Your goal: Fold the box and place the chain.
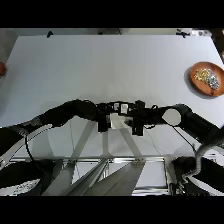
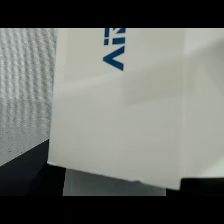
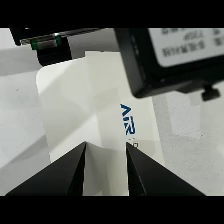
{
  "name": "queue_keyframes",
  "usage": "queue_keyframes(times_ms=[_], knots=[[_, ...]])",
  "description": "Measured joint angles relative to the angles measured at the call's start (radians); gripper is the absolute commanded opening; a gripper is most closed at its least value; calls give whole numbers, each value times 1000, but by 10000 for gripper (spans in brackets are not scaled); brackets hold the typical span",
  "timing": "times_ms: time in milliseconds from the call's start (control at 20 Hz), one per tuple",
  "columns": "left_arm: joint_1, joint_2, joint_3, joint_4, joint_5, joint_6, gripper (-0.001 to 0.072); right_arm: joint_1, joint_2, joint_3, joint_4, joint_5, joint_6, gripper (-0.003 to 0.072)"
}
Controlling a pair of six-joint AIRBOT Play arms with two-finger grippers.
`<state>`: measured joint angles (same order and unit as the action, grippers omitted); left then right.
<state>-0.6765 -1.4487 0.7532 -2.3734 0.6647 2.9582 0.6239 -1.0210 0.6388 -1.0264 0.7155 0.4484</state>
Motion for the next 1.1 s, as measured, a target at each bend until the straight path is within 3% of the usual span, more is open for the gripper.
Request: queue_keyframes(times_ms=[800,1100], knots=[[0,0,0,0,0,3,274,-15,0,0,-21,-61,60,239],[0,0,0,0,0,2,274,-29,2,0,-14,13,65,247]])
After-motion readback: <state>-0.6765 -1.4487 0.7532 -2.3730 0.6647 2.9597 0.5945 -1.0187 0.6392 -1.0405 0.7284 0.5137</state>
